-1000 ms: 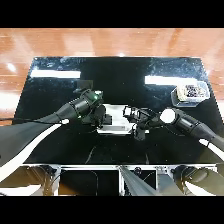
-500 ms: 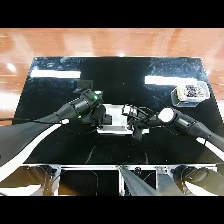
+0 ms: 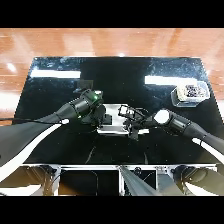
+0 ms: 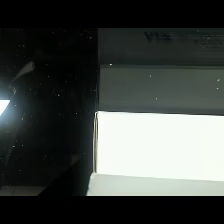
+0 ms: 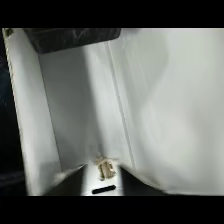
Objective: Fold the box and place the chain.
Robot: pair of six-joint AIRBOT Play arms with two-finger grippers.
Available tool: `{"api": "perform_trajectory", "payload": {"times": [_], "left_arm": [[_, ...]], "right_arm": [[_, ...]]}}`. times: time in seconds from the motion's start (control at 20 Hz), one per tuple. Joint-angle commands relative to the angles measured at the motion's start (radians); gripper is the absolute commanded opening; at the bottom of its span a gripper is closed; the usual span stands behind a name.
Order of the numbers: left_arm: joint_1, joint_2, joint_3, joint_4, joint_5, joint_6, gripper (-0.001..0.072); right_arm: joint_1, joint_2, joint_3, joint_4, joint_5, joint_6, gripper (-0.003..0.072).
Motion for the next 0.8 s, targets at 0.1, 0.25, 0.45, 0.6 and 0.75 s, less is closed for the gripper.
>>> {"api": "perform_trajectory", "payload": {"times": [0.1,0.25,0.45,0.6,0.75], "left_arm": [[-0.001,0.000,0.000,-0.003,0.001,0.001,0.0022],[-0.001,0.000,0.000,-0.004,0.001,0.001,0.0022],[-0.001,0.000,0.000,-0.007,0.001,0.001,0.0022],[-0.001,0.000,0.000,-0.008,0.001,0.001,0.0023],[-0.011,0.000,0.000,-0.007,-0.013,0.001,0.0022]], "right_arm": [[0.006,-0.003,0.000,0.001,-0.020,-0.002,0.0476],[0.006,-0.003,0.000,0.001,-0.016,-0.002,0.0238],[0.006,-0.003,0.000,0.001,-0.016,-0.001,0.0384],[0.005,-0.003,0.000,-0.005,-0.017,0.001,0.0057],[-0.034,0.002,0.005,-0.006,0.002,0.141,0.0057]]}}
